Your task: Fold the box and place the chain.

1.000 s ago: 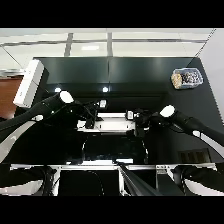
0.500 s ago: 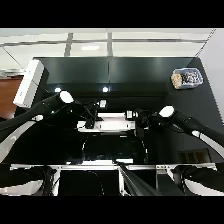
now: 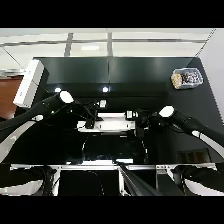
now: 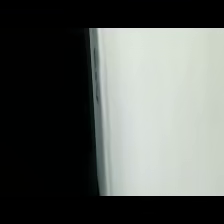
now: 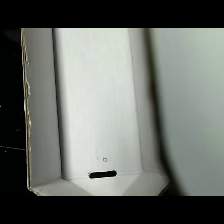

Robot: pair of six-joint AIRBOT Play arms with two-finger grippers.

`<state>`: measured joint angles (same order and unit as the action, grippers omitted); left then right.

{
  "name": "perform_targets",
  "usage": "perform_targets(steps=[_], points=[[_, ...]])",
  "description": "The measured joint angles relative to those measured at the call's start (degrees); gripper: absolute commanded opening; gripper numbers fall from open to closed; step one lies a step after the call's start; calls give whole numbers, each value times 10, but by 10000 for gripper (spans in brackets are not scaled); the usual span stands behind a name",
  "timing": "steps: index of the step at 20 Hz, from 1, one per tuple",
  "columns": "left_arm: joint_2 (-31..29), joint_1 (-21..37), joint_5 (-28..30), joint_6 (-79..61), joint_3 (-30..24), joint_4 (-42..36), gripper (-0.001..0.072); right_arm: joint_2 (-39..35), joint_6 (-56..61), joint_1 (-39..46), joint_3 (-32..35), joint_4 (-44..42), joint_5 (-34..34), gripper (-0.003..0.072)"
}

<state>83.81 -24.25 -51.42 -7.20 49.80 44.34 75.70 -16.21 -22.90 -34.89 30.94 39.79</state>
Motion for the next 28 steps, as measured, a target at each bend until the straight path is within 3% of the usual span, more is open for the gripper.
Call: perform_targets(steps=[13,14,15,18,19,20,23,24,25,27,28], points=[[0,0,0,0,0,0,33,1,8,-11,-1,24,1,623],[0,0,-1,0,0,0,114,1,8,-11,-1,24,1,521],[0,0,-2,0,0,0,269,1,8,-11,-1,25,2,490],[-2,1,-10,7,3,10,666,1,8,-11,-1,25,2,490],[-5,3,-16,18,7,21,714,1,7,-11,-1,26,1,490],[-10,5,-21,41,12,35,714,1,7,-11,-1,26,1,490],[-37,20,-55,144,32,104,695,1,8,-11,-1,26,1,489],[-50,28,-73,183,38,132,617,1,8,-11,-1,26,0,490],[-64,36,-92,217,42,157,474,1,8,-11,-1,26,0,489],[-93,58,-129,278,48,196,87,1,8,-11,-1,27,0,488],[-107,70,-154,307,50,206,27,1,8,-11,-1,27,0,488]])
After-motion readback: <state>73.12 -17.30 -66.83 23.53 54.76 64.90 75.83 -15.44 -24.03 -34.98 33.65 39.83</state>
